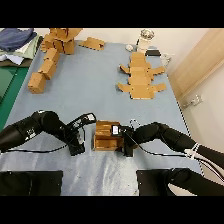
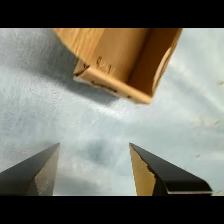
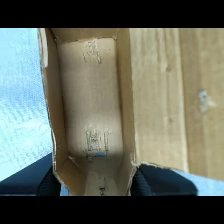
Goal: Fold the box.
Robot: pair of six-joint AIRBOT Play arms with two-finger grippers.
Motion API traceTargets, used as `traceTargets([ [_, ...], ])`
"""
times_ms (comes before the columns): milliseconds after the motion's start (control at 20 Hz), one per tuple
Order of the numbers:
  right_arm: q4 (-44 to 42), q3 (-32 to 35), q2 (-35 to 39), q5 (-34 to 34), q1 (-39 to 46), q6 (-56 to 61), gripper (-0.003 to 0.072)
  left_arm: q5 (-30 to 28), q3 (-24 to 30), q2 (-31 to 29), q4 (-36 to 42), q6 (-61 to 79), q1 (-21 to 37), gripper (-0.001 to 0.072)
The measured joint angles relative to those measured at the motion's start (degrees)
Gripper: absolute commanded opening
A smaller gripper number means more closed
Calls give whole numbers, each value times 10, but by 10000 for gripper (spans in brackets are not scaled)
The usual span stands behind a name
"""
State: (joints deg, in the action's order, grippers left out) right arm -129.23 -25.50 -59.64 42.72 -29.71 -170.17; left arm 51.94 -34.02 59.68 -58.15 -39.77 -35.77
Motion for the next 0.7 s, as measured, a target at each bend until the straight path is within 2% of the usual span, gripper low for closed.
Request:
traceTargets([
  [150,0,0,0,0,0,0,488,-54,37,-12,10,95,7,686],
  [250,0,0,0,0,0,0,488,-99,71,-43,50,190,9,687],
  [300,0,0,0,0,0,0,488,-121,89,-59,76,236,10,717],
  [500,0,0,0,0,0,0,488,-176,151,-95,217,413,10,716],
  [700,0,0,0,0,0,0,488,-207,163,-85,324,505,6,716],
])
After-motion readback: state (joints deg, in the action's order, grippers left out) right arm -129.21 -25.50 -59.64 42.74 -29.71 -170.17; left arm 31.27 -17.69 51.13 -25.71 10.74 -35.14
